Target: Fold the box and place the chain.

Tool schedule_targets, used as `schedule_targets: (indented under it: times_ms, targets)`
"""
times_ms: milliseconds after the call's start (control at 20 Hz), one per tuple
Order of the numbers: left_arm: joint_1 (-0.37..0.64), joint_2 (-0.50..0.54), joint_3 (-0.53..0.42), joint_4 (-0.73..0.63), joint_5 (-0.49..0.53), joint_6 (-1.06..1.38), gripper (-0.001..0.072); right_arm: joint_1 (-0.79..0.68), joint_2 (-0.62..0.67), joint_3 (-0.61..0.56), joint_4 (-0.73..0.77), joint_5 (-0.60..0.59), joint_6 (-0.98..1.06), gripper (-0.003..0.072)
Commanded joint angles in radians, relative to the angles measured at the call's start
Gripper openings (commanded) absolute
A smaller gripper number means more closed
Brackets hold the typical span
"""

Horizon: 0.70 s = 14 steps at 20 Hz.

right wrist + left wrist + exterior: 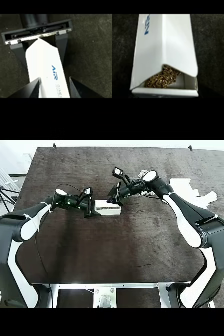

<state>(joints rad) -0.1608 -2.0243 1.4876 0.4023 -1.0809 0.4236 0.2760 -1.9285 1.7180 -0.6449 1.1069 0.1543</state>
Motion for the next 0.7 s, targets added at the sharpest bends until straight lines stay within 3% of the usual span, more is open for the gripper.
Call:
schedule_targets:
  times_ms: [0, 650]
  targets:
    - [0.0, 0.001, 0.0, 0.001, -0.001, 0.0, 0.0467, 0.01, -0.002, -0.001, -0.026, -0.038, -0.001, 0.0406]
    - [0.0, 0.001, 0.0, 0.001, -0.001, 0.0, 0.0467, 0.059, -0.006, -0.029, -0.03, -0.01, 0.033, 0.0406]
